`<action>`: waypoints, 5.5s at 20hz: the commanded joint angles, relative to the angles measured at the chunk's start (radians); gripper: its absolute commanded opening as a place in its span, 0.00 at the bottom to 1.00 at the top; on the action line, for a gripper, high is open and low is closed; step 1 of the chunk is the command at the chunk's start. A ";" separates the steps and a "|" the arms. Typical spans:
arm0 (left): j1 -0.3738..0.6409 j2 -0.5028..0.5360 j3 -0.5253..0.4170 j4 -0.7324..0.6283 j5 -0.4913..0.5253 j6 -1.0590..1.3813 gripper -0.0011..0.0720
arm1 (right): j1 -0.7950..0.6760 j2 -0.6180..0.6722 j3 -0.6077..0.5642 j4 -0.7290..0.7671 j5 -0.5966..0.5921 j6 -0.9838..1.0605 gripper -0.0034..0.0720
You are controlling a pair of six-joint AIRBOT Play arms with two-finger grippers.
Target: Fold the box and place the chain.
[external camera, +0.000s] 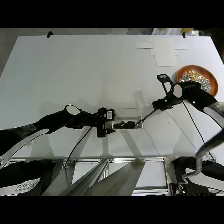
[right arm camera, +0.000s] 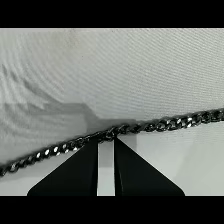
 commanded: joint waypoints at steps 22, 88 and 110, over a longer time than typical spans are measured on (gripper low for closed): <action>0.000 0.001 0.000 0.000 0.000 0.000 0.15 | 0.069 0.726 -0.005 0.760 0.151 -0.297 0.07; 0.000 0.001 0.000 0.000 0.000 0.000 0.15 | -0.020 -0.036 0.033 0.021 -0.012 0.012 0.07; 0.000 0.001 0.000 0.000 0.000 0.000 0.15 | -0.020 0.071 0.032 0.019 -0.089 0.051 0.43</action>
